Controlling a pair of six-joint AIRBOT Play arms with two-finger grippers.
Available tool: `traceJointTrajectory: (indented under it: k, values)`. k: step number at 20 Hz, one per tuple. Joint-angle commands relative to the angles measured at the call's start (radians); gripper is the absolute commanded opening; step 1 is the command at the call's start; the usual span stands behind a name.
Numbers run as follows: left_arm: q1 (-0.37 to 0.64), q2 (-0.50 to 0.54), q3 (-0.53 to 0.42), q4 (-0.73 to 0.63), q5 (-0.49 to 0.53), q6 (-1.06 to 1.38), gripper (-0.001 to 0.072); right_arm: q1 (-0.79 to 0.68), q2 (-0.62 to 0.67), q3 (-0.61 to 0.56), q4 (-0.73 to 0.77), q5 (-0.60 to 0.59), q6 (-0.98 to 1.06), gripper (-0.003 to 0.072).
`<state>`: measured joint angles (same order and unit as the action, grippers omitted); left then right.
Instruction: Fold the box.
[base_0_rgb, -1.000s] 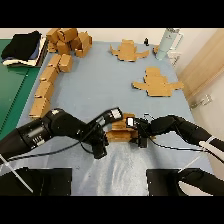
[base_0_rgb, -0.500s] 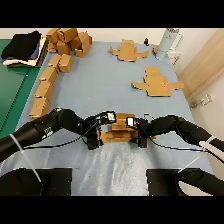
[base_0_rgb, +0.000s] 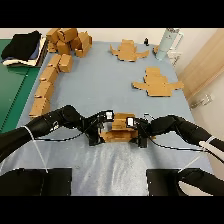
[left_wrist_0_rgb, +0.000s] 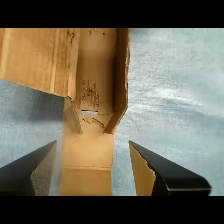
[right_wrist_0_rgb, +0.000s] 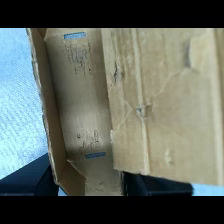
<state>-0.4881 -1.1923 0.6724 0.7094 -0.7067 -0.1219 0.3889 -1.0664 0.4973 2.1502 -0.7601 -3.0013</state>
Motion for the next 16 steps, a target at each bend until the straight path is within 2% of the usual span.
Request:
traceJointTrajectory:
  k: [1, 3, 5, 6, 7, 8, 12, 16]
  values:
    - [0.005, -0.038, -0.001, -0.071, 0.025, 0.076, 0.0699, 0.0, 0.0, 0.0, 0.0, 0.0, 0.0, 0.0488]
    - [-0.002, -0.049, -0.001, -0.112, 0.018, 0.097, 0.0513, 0.0, 0.0, 0.0, 0.0, 0.0, 0.0, 0.0487]
    - [-0.013, -0.049, -0.001, -0.127, 0.02, 0.112, 0.0508, 0.0, 0.0, 0.0, 0.0, 0.0, 0.0, 0.0487]
    - [-0.013, -0.052, -0.001, -0.135, 0.019, 0.112, 0.0351, 0.0, 0.0, 0.0, 0.0, 0.0, 0.0, 0.0487]
    - [-0.013, -0.059, -0.001, -0.135, 0.02, 0.117, 0.0264, 0.0, 0.0, 0.0, 0.0, 0.0, 0.0, 0.0487]
    - [-0.013, -0.067, 0.0, -0.135, 0.018, 0.123, 0.0231, 0.0, 0.0, 0.0, 0.0, 0.0, 0.0, 0.0487]
    - [-0.026, -0.082, 0.0, -0.213, 0.02, 0.148, 0.0227, 0.0, 0.0, 0.0, 0.0, 0.0, 0.0, 0.0488]
    - [-0.03, -0.082, 0.0, -0.225, 0.03, 0.16, 0.0226, 0.0, 0.0, 0.0, 0.0, 0.0, 0.0, 0.0488]
